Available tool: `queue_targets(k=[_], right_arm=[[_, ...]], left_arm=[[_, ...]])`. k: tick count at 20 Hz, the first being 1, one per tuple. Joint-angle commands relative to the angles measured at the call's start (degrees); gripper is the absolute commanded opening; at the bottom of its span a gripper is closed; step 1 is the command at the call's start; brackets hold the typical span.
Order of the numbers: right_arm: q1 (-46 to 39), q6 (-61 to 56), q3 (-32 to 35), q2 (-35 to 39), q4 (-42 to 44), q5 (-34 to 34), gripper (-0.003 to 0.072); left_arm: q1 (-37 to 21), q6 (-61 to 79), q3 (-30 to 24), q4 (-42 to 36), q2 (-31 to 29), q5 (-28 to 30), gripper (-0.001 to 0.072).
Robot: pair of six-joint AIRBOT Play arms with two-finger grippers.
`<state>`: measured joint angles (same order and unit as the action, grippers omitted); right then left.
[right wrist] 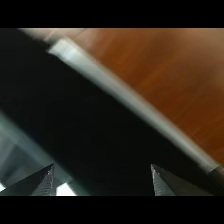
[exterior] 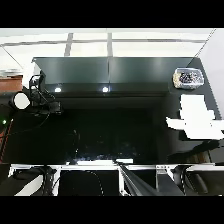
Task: Fold the box and place the chain.
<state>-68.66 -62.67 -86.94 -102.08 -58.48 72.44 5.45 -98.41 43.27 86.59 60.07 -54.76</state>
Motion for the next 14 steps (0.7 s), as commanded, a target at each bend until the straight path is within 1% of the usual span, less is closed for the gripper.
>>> queue_targets(k=[1,4,7,9,14], right_arm=[[2.8,8.0,-4.4,-4.3,-3.0,13.0,0.072],[4.4,10.1,-2.3,-4.3,-3.1,12.7,0.072],[6.2,15.5,1.2,-4.2,-6.3,13.3,0.072],[6.1,16.3,1.2,-3.6,-6.3,13.2,0.072],[5.9,17.3,1.2,1.1,-5.6,10.8,0.072]], left_arm=[[0.0,-0.2,0.1,-0.7,0.2,0.8,0.0714],[0.0,-0.2,0.1,-0.7,0.2,0.8,0.0714],[0.0,-0.2,0.1,-0.8,0.1,0.7,0.0714],[0.0,0.3,0.1,-1.4,0.2,0.9,0.0714],[0.0,0.7,0.1,-1.4,0.2,2.8,0.0714]])
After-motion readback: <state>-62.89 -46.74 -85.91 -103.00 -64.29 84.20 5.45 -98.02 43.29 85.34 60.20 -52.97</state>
